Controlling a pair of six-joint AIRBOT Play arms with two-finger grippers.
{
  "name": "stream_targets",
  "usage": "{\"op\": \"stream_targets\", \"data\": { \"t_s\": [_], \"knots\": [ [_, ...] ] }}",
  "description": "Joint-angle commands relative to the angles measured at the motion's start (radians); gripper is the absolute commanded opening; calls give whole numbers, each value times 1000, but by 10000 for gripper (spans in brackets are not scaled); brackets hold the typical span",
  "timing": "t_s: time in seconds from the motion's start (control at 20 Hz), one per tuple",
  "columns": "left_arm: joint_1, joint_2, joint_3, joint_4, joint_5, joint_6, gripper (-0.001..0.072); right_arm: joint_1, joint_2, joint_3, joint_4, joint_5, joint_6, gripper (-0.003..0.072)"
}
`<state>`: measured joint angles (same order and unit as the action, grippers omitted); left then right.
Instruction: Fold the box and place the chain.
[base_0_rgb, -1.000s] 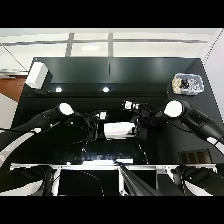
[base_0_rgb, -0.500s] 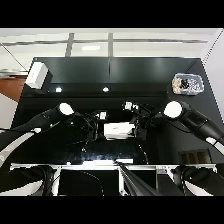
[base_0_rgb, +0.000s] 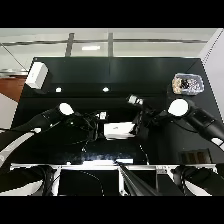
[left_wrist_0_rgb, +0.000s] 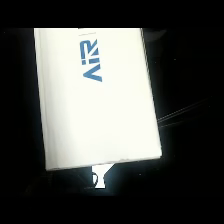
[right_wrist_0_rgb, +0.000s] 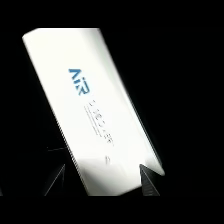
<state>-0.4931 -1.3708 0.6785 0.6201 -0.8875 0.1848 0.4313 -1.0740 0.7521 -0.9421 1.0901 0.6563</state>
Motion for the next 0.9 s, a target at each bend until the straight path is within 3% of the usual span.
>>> {"op": "stream_targets", "data": {
  "t_s": [0.0, 0.05, 0.1, 0.15, 0.45, 0.7, 0.85],
  "knots": [
    [-1, -1, 0, 0, 0, 2, 488, -96, 45, 10, 15, 125, 195, 525],
    [-1, -1, 0, 0, 0, 2, 488, -135, 45, 7, 40, 153, 222, 430],
    [-1, -1, 0, 0, 0, 2, 488, -167, 45, -3, 86, 163, 230, 100],
    [-1, -1, 0, 0, 0, 2, 488, -188, 43, -20, 146, 151, 235, 26],
    [-1, -1, 0, 0, 0, 2, 488, -177, -39, -110, 539, 38, 286, 27],
    [-1, -1, 0, 0, 0, 2, 488, -56, -166, -111, 557, -21, 325, 28],
    [-1, -1, 0, 0, 0, 2, 488, -51, -187, -111, 468, -94, 401, 28]
  ]
}}
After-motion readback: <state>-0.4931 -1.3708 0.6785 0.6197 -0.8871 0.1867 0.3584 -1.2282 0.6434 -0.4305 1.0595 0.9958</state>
